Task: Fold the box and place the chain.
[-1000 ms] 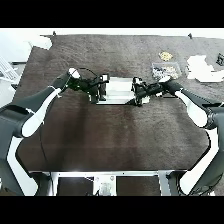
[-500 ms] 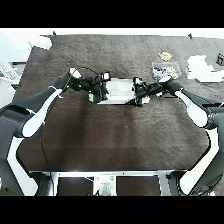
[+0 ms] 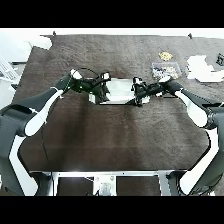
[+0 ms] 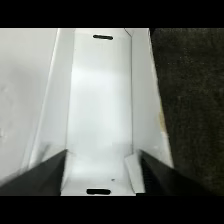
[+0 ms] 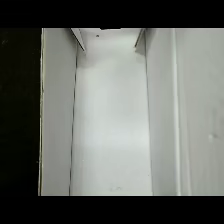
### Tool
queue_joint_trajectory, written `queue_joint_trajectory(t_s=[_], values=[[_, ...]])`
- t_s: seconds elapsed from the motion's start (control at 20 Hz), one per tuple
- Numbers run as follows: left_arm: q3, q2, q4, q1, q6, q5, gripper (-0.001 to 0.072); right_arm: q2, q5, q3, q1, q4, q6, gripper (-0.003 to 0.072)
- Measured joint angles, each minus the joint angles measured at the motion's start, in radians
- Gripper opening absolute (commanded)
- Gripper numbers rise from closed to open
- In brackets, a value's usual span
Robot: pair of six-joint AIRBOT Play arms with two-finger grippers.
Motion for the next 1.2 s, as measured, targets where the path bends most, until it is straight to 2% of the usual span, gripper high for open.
queue_joint_trajectory(t_s=[0.5, 0.55, 0.6, 0.65, 0.7, 0.8, 0.85, 1.05, 1.2], values=[[0.0, -0.003, -0.014, 0.0, -0.001, 0.014, 0.0607, 0.0, -0.001, 0.0, 0.0, 0.001, 0.002, 0.0571], [0.0, -0.003, -0.014, 0.0, -0.001, 0.016, 0.0523, 0.0, -0.001, 0.0, 0.0, 0.001, 0.002, 0.0571], [0.0, -0.003, -0.014, 0.0, -0.003, 0.019, 0.0277, 0.0, -0.001, 0.0, 0.0, 0.001, 0.002, 0.0571], [0.0, -0.003, -0.014, 0.0, -0.005, 0.031, 0.0118, 0.0, -0.002, 0.0, 0.0, 0.002, 0.003, 0.0571], [0.0, -0.003, -0.008, 0.0, -0.005, 0.032, 0.006, 0.0, -0.003, 0.0, 0.0, 0.003, 0.003, 0.0571], [0.0, -0.003, 0.017, 0.0, -0.013, 0.037, 0.005, 0.0, -0.003, 0.0, 0.0, 0.003, 0.003, 0.0571], [0.0, -0.002, 0.042, 0.0, -0.023, 0.039, 0.0021, 0.0, -0.003, 0.0, 0.0, 0.003, 0.003, 0.0571], [0.0, 0.005, 0.134, 0.019, -0.074, 0.042, 0.0021, 0.0, -0.002, 0.0, 0.0, 0.002, 0.002, 0.0571], [0.0, 0.018, 0.107, 0.074, -0.099, 0.019, 0.002, 0.0, -0.001, 0.0, 0.0, 0.002, 0.002, 0.0571]])
